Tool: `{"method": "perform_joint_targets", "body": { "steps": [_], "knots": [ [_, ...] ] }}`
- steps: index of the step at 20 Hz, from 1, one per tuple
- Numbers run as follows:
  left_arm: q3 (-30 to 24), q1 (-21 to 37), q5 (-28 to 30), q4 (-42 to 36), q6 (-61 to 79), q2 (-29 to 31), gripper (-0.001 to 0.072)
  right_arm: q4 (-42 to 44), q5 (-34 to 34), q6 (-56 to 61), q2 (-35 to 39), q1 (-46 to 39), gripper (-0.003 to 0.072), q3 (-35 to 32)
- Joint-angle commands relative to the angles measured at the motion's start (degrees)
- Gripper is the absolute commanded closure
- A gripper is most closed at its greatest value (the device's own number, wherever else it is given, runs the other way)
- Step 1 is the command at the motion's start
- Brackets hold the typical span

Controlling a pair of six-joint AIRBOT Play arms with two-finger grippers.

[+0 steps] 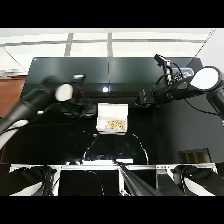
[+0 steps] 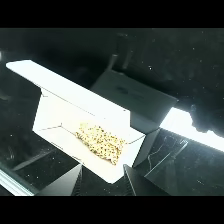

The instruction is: Fold the box and place the chain.

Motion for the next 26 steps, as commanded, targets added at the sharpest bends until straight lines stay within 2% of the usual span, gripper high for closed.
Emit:
{"method": "perform_joint_targets", "body": {
  "steps": [1,2,4,6,8,9,10,11,12,14,17,20,23,26],
  "knots": [
    [-11.63,11.26,4.85,-8.72,5.22,10.25,0.0197,-0.07,-0.17,0.07,0.02,0.0,0.0372,0.02],
    [-16.55,15.61,8.28,-14.86,8.72,12.92,0.0197,-0.07,-0.28,0.04,0.02,0.0,0.0372,0.02],
    [-25.0,24.2,13.94,-31.43,25.55,16.35,0.0198,-0.28,-0.83,0.28,0.02,0.0,0.0372,0.02],
    [-29.64,30.6,12.31,-44.39,47.08,16.87,0.0199,-0.28,-1.6,1.36,0.02,0.02,0.0372,0.02],
    [-31.5,32.33,8.76,-50.03,69.46,16.41,0.0198,-0.44,-2.69,1.36,0.02,0.04,0.0372,0.02],
    [-31.56,31.69,6.84,-50.14,79.3,15.91,0.0197,-0.66,-3.61,1.36,0.02,0.04,0.0372,0.02],
    [-31.54,30.82,7.74,-49.62,82.18,15.5,0.0196,-1.22,-4.48,1.36,0.02,0.04,0.0372,0.02],
    [-31.54,29.97,10.6,-48.96,82.18,15.19,0.0145,-1.73,-5.31,1.46,0.02,0.0,0.0371,0.02],
    [-31.54,29.03,13.62,-48.52,82.25,14.91,-0.0011,-2.23,-5.92,2.12,0.02,0.0,0.0371,0.02],
    [-31.52,26.49,16.87,-48.39,91.08,14.4,-0.0007,-2.86,-7.02,3.13,0.02,0.0,0.0371,0.02],
    [-31.47,20.96,17.33,-48.81,117.46,12.83,-0.0007,-3.5,-8.98,3.28,0.02,0.02,0.0371,0.02],
    [-29.79,16.74,18.36,-49.35,136.34,6.45,-0.0008,-3.85,-9.14,3.26,0.02,0.02,0.0371,0.02],
    [-25.79,14.56,18.08,-49.37,138.4,-1.22,-0.0007,-3.91,-9.18,3.23,0.02,0.02,0.0371,0.02],
    [-23.93,14.51,18.36,-49.24,135.71,-5.95,-0.0007,-5.01,-9.18,3.21,0.02,0.02,0.0371,0.02]
  ]
}}
